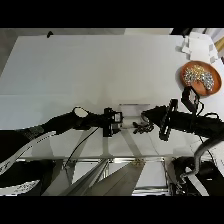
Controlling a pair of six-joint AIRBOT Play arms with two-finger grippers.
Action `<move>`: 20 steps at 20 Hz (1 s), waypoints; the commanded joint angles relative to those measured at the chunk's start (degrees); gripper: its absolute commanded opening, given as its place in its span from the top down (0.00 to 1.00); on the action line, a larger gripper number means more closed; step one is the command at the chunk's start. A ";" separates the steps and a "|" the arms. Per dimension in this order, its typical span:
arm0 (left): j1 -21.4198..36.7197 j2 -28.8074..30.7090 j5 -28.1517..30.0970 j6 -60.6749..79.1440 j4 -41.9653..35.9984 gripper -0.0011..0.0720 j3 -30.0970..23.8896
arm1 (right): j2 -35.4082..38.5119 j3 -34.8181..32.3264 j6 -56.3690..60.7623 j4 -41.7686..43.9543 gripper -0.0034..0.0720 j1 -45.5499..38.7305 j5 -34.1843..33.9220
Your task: Fold the box and place the chain.
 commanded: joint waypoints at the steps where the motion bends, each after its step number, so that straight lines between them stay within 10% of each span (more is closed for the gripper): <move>1: -0.02 0.04 0.00 0.00 0.02 0.55 0.02 | -2.91 0.09 -0.98 6.43 0.93 0.07 0.26; 13: -0.02 0.04 0.00 0.02 0.02 0.55 0.02 | -28.11 1.07 8.66 -14.88 0.93 9.38 -3.82; 16: -0.02 0.04 0.00 0.02 0.02 0.55 0.02 | -29.03 1.07 8.79 -14.69 0.68 9.46 -4.26; 20: -0.02 0.04 0.00 0.02 0.02 0.55 0.02 | -24.94 1.07 8.81 -15.12 0.59 6.64 -0.70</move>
